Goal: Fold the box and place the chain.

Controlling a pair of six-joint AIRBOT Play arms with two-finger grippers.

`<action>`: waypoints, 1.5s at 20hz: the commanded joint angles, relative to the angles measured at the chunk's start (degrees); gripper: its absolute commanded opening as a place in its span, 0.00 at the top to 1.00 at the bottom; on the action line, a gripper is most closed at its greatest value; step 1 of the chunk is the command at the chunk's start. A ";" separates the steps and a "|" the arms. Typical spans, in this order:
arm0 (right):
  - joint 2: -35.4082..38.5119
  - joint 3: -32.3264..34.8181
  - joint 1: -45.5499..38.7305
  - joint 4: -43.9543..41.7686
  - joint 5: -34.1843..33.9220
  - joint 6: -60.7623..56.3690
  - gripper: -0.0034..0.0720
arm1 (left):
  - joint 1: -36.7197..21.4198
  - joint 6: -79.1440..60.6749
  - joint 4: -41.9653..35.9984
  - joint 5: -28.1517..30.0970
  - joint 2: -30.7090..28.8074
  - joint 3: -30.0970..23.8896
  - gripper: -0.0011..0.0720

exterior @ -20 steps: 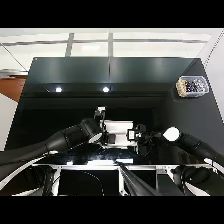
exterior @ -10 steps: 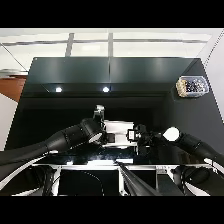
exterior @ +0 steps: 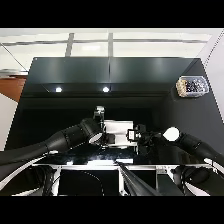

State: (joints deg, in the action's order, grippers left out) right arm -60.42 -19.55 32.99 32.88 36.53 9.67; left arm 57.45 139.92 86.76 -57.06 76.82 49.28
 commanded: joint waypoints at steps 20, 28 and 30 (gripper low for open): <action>4.31 -0.50 -0.13 7.19 2.47 -6.29 0.01 | -0.74 0.74 3.50 -2.32 -0.74 -0.13 0.94; 6.56 -0.50 -0.09 9.22 3.10 -6.25 0.25 | -0.83 1.38 3.96 -1.53 -0.72 -0.20 0.94; 6.56 -0.50 -0.09 8.79 3.45 -6.27 0.25 | -0.81 1.38 3.87 -1.55 -0.39 -0.20 0.94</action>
